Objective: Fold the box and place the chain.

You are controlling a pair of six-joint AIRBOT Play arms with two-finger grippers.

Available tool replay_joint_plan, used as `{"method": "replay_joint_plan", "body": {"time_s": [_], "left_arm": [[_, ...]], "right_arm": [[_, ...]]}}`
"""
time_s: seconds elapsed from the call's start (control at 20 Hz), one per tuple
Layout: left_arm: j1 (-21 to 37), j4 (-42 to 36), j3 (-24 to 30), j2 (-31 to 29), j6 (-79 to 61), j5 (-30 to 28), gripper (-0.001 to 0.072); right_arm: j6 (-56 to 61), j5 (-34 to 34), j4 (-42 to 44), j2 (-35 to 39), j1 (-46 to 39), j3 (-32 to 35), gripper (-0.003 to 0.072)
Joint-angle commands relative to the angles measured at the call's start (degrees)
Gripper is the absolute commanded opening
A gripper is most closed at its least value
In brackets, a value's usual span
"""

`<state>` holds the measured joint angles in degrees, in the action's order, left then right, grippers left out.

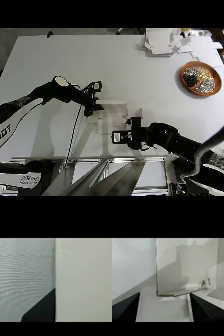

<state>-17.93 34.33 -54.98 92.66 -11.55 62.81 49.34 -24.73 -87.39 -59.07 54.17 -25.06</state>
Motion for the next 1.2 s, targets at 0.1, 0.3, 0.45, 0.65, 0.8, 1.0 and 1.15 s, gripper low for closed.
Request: {"method": "replay_joint_plan", "body": {"time_s": [0.1, 0.3, 0.45, 0.65, 0.8, 1.0, 1.15], "left_arm": [[-0.02, 0.0, 0.04, 0.04, 0.0, -0.02, 0.001], [-0.02, 0.02, 0.04, 0.04, 0.0, -0.02, 0.001], [-0.02, 0.0, 0.04, 0.04, 0.0, 0.0, 0.001], [-0.02, 0.02, 0.04, 0.04, 0.0, -0.02, 0.001], [-0.02, 0.0, 0.04, 0.04, 0.0, 0.0, 0.001], [-0.02, 0.0, 0.04, 0.04, -0.02, -0.02, 0.001], [-0.02, 0.02, 0.04, 0.04, 0.0, 0.0, 0.001]], "right_arm": [[-1.16, 6.36, -1.33, -0.52, -0.07, 1.09, 0.0694], [-1.2, 5.92, -1.07, 0.13, -3.04, 0.42, 0.0694], [-1.25, 5.22, 0.46, 0.31, -4.81, -2.05, 0.0694], [-10.36, 0.24, 8.04, 0.22, -9.33, -4.83, 0.0694], [-17.22, -0.72, 16.04, 0.13, -13.4, -5.18, 0.0694], [-28.41, -2.91, 29.51, -0.28, -18.21, -6.12, 0.0694], [-34.88, -3.85, 36.15, -3.43, -21.59, -8.39, 0.0694]]}}
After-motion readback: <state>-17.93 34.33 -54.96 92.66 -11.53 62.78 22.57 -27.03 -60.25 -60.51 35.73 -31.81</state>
